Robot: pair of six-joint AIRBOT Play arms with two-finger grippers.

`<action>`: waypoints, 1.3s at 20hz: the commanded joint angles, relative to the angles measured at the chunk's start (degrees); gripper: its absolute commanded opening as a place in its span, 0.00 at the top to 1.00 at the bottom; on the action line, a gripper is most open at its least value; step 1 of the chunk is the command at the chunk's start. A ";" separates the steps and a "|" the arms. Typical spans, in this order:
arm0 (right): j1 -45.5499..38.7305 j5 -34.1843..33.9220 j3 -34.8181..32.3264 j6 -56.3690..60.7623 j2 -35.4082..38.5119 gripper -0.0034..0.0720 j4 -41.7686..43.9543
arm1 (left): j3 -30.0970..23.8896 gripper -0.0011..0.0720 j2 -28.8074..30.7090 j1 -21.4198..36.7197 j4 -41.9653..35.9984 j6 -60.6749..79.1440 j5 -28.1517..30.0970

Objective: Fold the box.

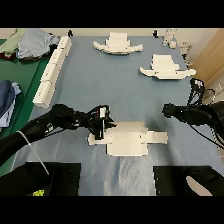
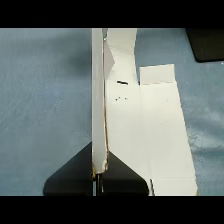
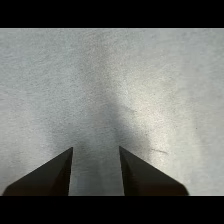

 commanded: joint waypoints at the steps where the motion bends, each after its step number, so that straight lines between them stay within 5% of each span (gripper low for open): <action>1: 0.04 0.15 0.04 0.04 -0.04 0.36 0.26 | -4.46 0.97 1.11 -1.86 -5.46 7.87 3.32; 15: 0.04 0.35 0.04 0.02 -0.04 0.36 0.24 | -4.92 0.97 -3.15 -1.84 -0.37 -3.10 1.27; 20: 0.04 0.35 0.04 0.02 -0.04 0.36 0.22 | 0.00 0.97 -1.60 -1.84 13.51 -21.57 0.70; 26: 0.04 0.76 0.04 0.00 -0.04 0.36 0.20 | 1.09 0.97 1.66 -1.90 15.39 -21.84 1.73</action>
